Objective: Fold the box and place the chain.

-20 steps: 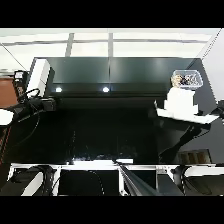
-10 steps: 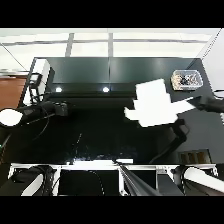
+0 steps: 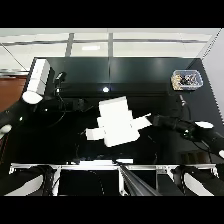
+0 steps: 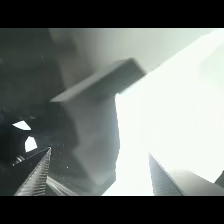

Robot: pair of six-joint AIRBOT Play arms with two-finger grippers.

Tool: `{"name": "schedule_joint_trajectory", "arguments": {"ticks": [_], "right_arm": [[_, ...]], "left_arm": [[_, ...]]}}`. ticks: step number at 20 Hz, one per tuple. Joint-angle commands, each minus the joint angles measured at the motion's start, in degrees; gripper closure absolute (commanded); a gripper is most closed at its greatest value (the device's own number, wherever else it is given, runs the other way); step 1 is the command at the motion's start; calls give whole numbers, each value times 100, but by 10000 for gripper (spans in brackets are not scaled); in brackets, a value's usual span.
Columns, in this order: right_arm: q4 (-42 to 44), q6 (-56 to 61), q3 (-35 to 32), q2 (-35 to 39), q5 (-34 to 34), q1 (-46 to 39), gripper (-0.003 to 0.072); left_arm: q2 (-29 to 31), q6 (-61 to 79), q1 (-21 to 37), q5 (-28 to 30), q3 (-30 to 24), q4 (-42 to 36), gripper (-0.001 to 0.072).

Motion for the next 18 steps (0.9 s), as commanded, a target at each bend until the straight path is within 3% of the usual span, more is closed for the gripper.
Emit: {"name": "schedule_joint_trajectory", "arguments": {"ticks": [1,4,9,12,14,16,18], "right_arm": [[330,-24,-149,52,-542,767,674],[330,-24,-146,52,-540,828,675],[328,-26,-146,52,-542,826,674],[330,-26,-146,52,-546,826,674],[319,-26,-146,52,-546,826,674],[306,-26,-146,52,-546,826,674],[278,-70,-144,52,-542,826,674]], "left_arm": [[-1224,313,208,-1585,555,-404,10],[-1847,684,-90,-2264,855,-291,10],[-2498,1362,-586,-2605,1226,-315,14],[-2839,2065,-780,-3451,1558,-197,36],[-2944,2052,-822,-3499,1768,238,191],[-3025,2055,-815,-3497,1926,326,521],[-3073,2059,-815,-3456,2070,326,686]]}}
